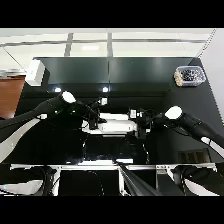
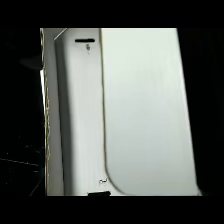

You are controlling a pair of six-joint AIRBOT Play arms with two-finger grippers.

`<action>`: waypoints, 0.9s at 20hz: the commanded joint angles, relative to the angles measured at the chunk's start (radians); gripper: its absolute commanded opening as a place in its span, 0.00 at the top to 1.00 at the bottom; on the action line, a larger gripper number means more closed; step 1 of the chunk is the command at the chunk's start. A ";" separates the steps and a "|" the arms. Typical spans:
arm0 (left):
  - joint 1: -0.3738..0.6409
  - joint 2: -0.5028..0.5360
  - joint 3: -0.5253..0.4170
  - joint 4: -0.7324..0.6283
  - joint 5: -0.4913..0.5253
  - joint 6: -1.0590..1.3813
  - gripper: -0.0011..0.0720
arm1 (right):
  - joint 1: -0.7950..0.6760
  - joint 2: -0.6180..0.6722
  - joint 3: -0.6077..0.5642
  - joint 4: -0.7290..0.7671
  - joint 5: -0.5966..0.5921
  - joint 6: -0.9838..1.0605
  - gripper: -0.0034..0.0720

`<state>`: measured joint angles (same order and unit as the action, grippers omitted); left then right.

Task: Fold the box and place the chain.

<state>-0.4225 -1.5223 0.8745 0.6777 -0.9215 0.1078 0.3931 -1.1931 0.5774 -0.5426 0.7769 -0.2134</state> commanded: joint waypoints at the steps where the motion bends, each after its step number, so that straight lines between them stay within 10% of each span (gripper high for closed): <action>1: 0.000 -0.001 -0.001 -0.001 0.002 -0.003 0.95 | 0.000 -0.037 -0.016 -0.013 -0.031 -0.050 0.04; 15: 0.000 -0.001 -0.001 -0.001 0.002 -0.003 0.95 | 0.009 -0.088 -0.014 -0.027 -0.068 -0.052 0.04; 18: 0.000 -0.001 -0.001 -0.001 0.002 -0.003 0.95 | 0.009 -0.088 -0.014 -0.027 -0.068 -0.051 0.24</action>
<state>-0.4225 -1.5223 0.8742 0.6773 -0.9211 0.1062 0.4015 -1.2797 0.5625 -0.5640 0.7200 -0.2665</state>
